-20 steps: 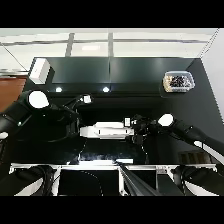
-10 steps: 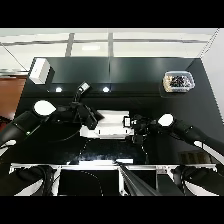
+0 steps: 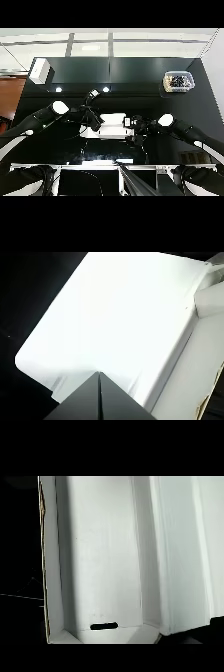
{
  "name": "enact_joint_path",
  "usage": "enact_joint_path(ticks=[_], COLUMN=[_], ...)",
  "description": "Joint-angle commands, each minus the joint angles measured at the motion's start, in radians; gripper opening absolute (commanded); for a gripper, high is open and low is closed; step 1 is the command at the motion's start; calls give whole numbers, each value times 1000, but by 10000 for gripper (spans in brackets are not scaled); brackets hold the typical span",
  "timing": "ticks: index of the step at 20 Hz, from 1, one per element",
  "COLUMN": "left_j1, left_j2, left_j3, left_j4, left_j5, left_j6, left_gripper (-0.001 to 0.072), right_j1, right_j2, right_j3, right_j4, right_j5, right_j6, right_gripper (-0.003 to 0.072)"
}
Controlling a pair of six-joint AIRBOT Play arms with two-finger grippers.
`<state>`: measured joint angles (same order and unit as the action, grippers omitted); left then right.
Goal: Fold the box and place the chain.
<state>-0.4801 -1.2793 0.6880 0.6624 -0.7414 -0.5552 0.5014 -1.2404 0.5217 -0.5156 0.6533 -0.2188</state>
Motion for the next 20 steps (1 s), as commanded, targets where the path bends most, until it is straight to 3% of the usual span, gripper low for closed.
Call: enact_joint_path(ticks=[1,4,7,10,14,15,17,19,20], left_j1=[-5,15,60,171,312,305,277,259,252], left_j2=[-17,17,133,239,267,268,268,268,267], left_j3=[15,58,71,39,-48,-63,-80,-80,-80], left_j4=[74,108,146,155,38,38,51,98,114], left_j5=[-16,-22,-57,-204,-423,-451,-454,-384,-338], left_j6=[1,-13,-74,-76,68,111,115,130,162], left_gripper=[23,23,23,25,28,73,247,636,708], right_j1=[0,0,0,0,0,0,0,0,0], right_j2=[-1,-1,-1,-1,-1,-1,-1,-1,-1], right_j3=[0,0,0,0,0,0,0,0,0], right_j4=[2,2,2,2,2,2,2,2,2], right_j5=[-3,-3,-3,-3,-3,-3,-3,-3,-3], right_j6=[1,1,1,1,1,1,1,1,1], right_gripper=[190,191,191,192,191,191,191,192,191])
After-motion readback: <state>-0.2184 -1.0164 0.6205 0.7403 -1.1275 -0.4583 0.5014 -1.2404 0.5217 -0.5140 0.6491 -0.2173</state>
